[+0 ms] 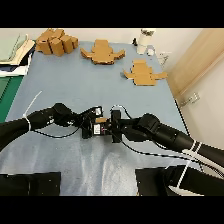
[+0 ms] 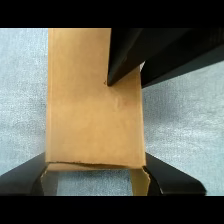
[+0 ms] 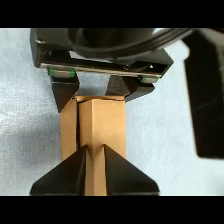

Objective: Fold the box.

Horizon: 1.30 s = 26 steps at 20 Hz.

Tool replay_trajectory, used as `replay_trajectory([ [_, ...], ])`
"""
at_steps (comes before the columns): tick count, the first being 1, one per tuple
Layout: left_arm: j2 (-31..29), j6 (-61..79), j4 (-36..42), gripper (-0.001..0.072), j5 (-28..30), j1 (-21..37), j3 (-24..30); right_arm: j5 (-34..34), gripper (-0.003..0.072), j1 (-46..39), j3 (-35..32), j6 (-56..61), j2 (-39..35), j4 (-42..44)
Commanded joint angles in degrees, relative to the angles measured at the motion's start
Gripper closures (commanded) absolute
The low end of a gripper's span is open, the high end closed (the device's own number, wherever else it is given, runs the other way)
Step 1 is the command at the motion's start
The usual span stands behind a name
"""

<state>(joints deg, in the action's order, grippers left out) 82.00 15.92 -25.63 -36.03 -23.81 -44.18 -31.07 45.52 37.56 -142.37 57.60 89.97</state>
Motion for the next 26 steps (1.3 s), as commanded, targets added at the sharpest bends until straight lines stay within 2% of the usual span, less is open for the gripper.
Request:
replay_trajectory([
  [1, 0.0, 0.1, 0.0, 0.0181, -0.1, 0.0, 0.0, -0.2, 0.0546, 0.0, 0.0, 0.0, 0.3, 0.6],
  [8, 0.0, 0.1, 0.0, 0.0181, -0.1, 0.0, 0.0, -4.6, 0.0514, 0.3, 0.0, 0.0, 0.3, 3.7],
  [9, 0.0, 0.1, 0.0, 0.0180, -0.1, 0.0, 0.0, -4.5, 0.0440, 0.3, 0.0, 0.0, 0.2, 3.7],
  [10, 0.0, 0.1, 0.0, 0.0181, -0.1, 0.0, 0.0, -4.5, 0.0336, 0.3, 0.3, 0.1, 0.0, 3.7],
  [11, 0.0, 0.1, 0.0, 0.0181, -0.1, 0.0, 0.0, -4.6, 0.0320, 0.3, 0.7, 0.6, -0.3, 3.7],
  [13, 0.0, 0.1, 0.0, 0.0181, -0.1, 0.0, 0.0, -5.5, 0.0320, 0.3, 1.8, 2.7, -1.7, 3.2],
  [15, 0.0, 0.1, 0.0, 0.0181, -0.1, 0.0, 0.0, -9.6, 0.0320, 0.3, 2.6, 8.3, -4.6, 3.3],
  [18, 0.0, 0.1, 0.0, 0.0181, -0.1, 0.0, 0.0, -23.9, 0.0330, 0.3, 1.8, 26.8, -10.1, 12.0],
  [20, 0.0, 0.1, 0.0, 0.0181, -0.1, 0.0, 0.0, -26.8, 0.0510, 0.3, -3.3, 36.0, -13.4, 20.3],
  [21, 0.0, 0.1, 0.0, 0.0181, -0.1, 0.0, 0.0, -24.3, 0.0536, 0.3, -7.2, 38.8, -14.9, 25.0],
  [23, 0.0, 0.1, 0.0, 0.0180, -0.1, 0.0, 0.0, -14.1, 0.0683, 0.3, -15.2, 43.1, -17.0, 34.6],
  [25, 0.0, 0.1, 0.0, 0.0180, -0.1, 0.0, 0.0, -1.3, 0.0684, 0.3, -19.8, 47.2, -17.6, 41.2],
  [26, 0.0, 0.1, 0.0, 0.0181, -0.1, 0.0, 0.0, 5.7, 0.0684, 0.3, -20.4, 51.1, -17.6, 41.2],
])
